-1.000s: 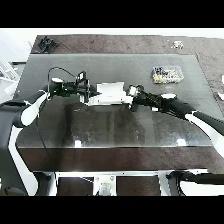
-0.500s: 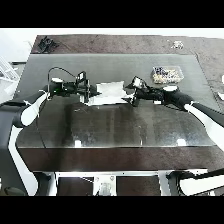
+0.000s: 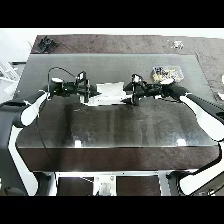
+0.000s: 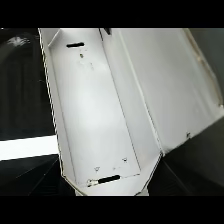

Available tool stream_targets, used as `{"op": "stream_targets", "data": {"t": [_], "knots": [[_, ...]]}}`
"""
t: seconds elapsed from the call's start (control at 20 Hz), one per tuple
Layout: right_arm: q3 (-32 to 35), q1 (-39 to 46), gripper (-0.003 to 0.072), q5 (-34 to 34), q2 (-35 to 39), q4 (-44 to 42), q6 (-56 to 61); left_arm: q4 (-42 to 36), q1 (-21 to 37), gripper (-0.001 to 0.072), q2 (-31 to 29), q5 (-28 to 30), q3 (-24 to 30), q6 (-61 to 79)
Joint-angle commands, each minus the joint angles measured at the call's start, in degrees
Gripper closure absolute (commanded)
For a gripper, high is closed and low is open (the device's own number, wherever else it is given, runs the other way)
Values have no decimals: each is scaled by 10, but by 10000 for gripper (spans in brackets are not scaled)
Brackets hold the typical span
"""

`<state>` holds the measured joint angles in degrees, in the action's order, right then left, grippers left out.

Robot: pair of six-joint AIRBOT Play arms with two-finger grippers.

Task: Fold the box and place the chain.

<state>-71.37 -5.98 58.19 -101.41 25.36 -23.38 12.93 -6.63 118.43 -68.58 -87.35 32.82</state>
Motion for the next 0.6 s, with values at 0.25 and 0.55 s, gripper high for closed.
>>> {"op": "stream_targets", "data": {"t": [0.25,0.55], "knots": [[-70,-3,-9,79,-53,52,5,0,0,689,0,0,0,0],[-114,-3,-9,94,-93,54,-2,0,0,689,0,0,0,0]]}}
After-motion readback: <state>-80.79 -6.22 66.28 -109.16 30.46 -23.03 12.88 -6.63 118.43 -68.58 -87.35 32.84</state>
